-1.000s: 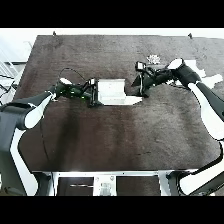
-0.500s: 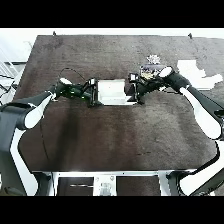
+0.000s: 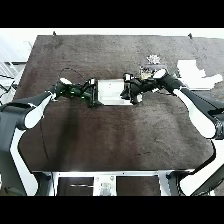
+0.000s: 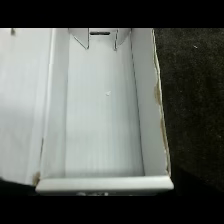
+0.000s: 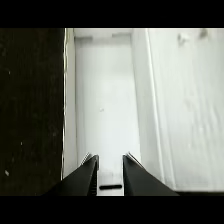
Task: Fold the box and place the chain.
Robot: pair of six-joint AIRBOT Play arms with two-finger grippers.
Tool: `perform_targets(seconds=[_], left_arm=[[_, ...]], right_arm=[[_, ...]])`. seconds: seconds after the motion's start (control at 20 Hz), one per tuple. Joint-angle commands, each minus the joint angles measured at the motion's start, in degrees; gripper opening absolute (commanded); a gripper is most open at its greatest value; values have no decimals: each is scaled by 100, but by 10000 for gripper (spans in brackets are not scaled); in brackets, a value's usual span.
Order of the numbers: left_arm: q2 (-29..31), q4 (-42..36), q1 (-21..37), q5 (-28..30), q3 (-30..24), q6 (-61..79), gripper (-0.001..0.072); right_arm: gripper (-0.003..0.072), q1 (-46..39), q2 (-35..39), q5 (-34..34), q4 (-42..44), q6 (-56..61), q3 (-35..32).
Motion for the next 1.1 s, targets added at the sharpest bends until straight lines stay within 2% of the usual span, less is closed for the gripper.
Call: perform_targets(seconds=[0.0,0.05,0.1,0.15,0.25,0.3,0.5,0.55,0.6,0.7,0.75,0.8,0.9,1.05], left_arm=[[-2,0,0,2,0,-7,336],[-4,-2,0,2,0,-7,336],[-2,0,0,2,0,-7,336],[-2,-2,0,2,0,-7,336],[-2,-2,0,-2,0,-7,336],[-2,0,0,0,0,-7,336],[-2,0,0,-2,-2,-7,336],[-2,0,0,-2,-2,-7,336],[-2,0,0,-2,-2,-7,336],[-2,0,0,-4,0,-7,336],[-2,0,0,-4,0,-7,336],[-2,2,0,-2,0,-7,336],[-4,2,0,-2,0,-7,336],[-4,4,0,2,-2,-7,336]], right_arm=[[217,74,-96,-199,214,-111,-2],[316,55,-96,-203,214,-111,0],[355,44,-96,-212,214,-114,0],[359,28,-98,-269,212,-111,0],[508,4,-98,-286,214,-114,0],[530,4,-98,-284,208,-111,0],[529,-13,-96,-280,197,-76,0],[498,-33,-85,-280,192,15,0],[359,-74,-66,-258,149,225,0],[206,-168,44,-9,-76,555,0],[42,-232,133,227,-155,710,0],[8,-315,240,509,-164,896,0],[7,-481,501,804,-205,1346,0],[7,-811,929,839,-236,2048,0]])
